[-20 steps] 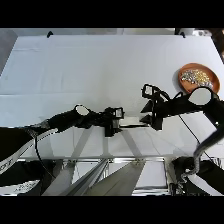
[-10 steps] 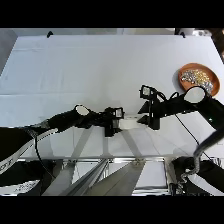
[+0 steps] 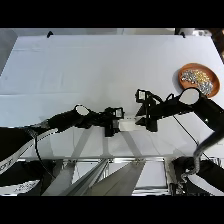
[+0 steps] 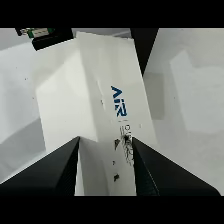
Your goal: Fold the box and place the chain.
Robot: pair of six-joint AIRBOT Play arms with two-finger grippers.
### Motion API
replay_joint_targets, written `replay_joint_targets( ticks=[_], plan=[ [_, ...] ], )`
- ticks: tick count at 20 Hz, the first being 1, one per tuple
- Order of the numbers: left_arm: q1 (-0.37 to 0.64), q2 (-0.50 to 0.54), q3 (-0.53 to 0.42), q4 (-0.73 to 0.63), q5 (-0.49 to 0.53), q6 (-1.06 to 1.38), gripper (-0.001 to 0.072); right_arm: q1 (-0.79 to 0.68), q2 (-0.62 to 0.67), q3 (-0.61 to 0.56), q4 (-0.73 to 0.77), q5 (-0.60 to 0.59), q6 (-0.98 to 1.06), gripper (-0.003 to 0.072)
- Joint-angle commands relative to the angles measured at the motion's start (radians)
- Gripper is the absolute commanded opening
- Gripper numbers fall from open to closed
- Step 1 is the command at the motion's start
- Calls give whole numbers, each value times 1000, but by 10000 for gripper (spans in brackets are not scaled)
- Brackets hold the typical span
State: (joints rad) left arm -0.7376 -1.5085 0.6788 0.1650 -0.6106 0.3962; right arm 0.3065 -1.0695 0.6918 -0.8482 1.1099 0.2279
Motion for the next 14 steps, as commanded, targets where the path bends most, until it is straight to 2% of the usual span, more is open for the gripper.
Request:
replay_joint_targets(
  ticks=[1,10,12,14],
  plan=[
    [0,1,1,0,0,0,136,6,0,0,-54,15,-1,334],
    [0,1,1,0,0,0,136,47,0,0,-67,-24,-1,347],
    [0,1,1,0,0,0,136,73,0,0,-70,-56,0,422],
    [0,1,1,0,0,0,136,79,-1,0,-95,-66,8,419]
  ],
)
